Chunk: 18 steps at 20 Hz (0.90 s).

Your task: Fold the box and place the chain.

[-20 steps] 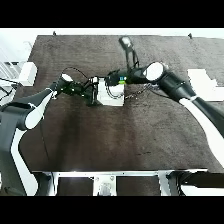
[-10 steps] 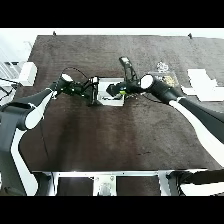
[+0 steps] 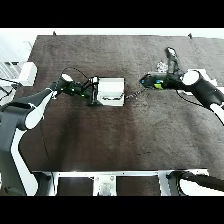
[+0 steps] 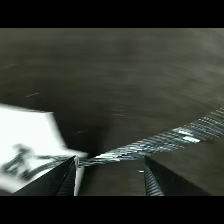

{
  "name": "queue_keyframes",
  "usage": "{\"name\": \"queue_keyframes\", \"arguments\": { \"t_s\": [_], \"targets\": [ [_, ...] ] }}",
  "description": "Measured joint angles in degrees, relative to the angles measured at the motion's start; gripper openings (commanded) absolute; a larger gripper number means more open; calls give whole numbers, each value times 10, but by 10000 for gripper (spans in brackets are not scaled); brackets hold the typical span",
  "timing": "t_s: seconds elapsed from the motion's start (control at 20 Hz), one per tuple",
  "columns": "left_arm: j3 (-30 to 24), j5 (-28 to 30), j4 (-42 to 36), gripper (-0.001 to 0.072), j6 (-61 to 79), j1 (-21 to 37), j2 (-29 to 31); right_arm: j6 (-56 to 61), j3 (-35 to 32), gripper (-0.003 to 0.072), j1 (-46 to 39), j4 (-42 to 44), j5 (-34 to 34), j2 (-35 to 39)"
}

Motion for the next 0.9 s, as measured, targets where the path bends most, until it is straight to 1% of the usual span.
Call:
{"name": "queue_keyframes", "arguments": {
  "t_s": [0.2, 0.4, 0.55, 0.75, 0.8, 0.85, 0.9],
  "targets": [
    [0, 0, 0, 475, 0, 0, 0, 11, -43, 479, -35, 28, -61, -33],
    [0, 0, 0, 476, 0, 0, 0, 14, -52, 478, -41, 66, -112, -88],
    [0, 0, 0, 476, 0, 0, 0, 14, -44, 478, -35, 87, -136, -124],
    [0, 0, 0, 476, 0, 0, 0, 14, 0, 475, -18, 102, -154, -174],
    [0, 0, 0, 476, 0, 0, 0, 14, 12, 456, -15, 104, -155, -186],
    [0, 0, 0, 476, 0, 0, 0, 14, 24, 362, -14, 105, -157, -198],
    [0, 0, 0, 476, 0, 0, 0, 14, 33, 317, -14, 105, -159, -208]
  ]
}}
